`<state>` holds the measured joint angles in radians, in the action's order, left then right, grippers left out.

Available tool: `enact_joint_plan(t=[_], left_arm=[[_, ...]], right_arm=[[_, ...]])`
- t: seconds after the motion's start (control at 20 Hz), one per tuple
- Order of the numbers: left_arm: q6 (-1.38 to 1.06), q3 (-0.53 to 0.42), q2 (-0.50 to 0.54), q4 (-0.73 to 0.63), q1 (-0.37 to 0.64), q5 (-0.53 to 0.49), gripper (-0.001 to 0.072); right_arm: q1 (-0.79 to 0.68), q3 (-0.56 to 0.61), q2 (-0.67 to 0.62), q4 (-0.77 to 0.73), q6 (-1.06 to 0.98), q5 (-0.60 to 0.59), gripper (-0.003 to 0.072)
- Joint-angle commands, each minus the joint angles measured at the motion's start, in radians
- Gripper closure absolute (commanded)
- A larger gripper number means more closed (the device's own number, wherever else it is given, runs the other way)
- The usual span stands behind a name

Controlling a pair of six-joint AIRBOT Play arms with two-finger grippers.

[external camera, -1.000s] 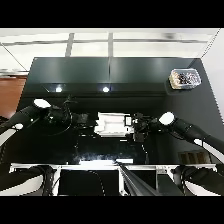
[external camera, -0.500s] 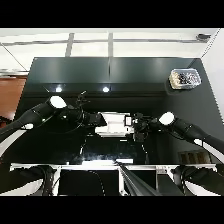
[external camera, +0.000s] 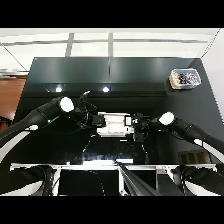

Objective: Fold the box and place the chain.

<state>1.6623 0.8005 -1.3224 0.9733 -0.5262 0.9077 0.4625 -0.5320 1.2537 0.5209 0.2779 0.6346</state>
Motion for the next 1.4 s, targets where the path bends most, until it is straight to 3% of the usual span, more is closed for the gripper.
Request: enact_joint_plan(t=[0.0, 0.25, 0.35, 0.4, 0.45, 0.6, 0.9, 1.35], left_arm=[[0.178, 0.003, 0.001, 0.090, -0.051, -0.002, 0.0036], [0.464, 0.085, 0.000, 0.443, -0.180, 0.049, 0.0038], [0.544, 0.120, -0.002, 0.547, -0.220, 0.061, 0.0116], [0.569, 0.132, -0.009, 0.565, -0.233, 0.077, 0.0116], [0.573, 0.141, -0.019, 0.563, -0.240, 0.097, 0.0121], [0.613, 0.162, -0.061, 0.558, -0.261, 0.126, 0.0326], [0.643, 0.219, -0.119, 0.555, -0.283, 0.139, 0.0335], [0.684, 0.224, -0.148, 0.554, -0.284, 0.156, 0.0383]], right_arm=[[0.001, 0.000, 0.000, 0.000, 0.000, 0.000, 0.0221], [0.001, 0.000, 0.000, 0.000, 0.000, 0.000, 0.0222], [0.001, 0.001, 0.000, 0.000, 0.000, 0.000, 0.0221], [0.001, 0.001, 0.000, 0.000, 0.000, 0.000, 0.0221], [0.001, 0.001, 0.000, 0.000, 0.000, 0.000, 0.0222], [0.003, 0.001, 0.000, 0.004, 0.000, 0.000, 0.0222], [0.003, 0.001, 0.000, 0.003, 0.000, 0.000, 0.0221], [0.003, 0.001, 0.000, 0.003, 0.000, 0.000, 0.0221]])
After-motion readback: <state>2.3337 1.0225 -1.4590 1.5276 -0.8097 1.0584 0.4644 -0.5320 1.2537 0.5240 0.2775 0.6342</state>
